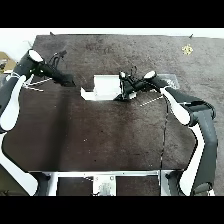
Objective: Fold the box and place the chain.
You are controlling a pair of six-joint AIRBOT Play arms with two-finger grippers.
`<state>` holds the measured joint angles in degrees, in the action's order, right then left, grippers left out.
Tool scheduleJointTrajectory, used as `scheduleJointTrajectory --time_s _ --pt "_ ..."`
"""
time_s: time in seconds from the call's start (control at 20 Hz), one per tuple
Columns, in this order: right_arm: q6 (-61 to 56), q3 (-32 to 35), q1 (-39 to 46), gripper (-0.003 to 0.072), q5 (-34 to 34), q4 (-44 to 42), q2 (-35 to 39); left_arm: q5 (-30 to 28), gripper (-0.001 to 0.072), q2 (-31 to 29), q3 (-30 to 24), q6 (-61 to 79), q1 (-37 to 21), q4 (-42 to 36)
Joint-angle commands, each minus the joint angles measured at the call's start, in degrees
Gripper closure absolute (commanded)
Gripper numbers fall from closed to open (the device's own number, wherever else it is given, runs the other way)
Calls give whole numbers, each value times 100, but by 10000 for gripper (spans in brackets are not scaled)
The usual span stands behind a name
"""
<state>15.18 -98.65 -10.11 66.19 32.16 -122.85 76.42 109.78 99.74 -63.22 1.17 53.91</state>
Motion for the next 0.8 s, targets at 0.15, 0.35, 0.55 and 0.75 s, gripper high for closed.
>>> scheduleJointTrajectory --time_s 0.15,0.35,0.55,0.75 --pt "0 2 -4 241 2 0 -2 101 698 673 -160 -221 -39 -789" --pt "-2 2 -4 241 2 0 -2 39 698 671 -669 96 -28 -1178" --pt "0 2 -4 240 2 0 -2 -166 698 671 -922 302 -28 -1388" --pt "0 2 -4 240 2 0 -2 -17 698 671 -922 553 -28 -1945"
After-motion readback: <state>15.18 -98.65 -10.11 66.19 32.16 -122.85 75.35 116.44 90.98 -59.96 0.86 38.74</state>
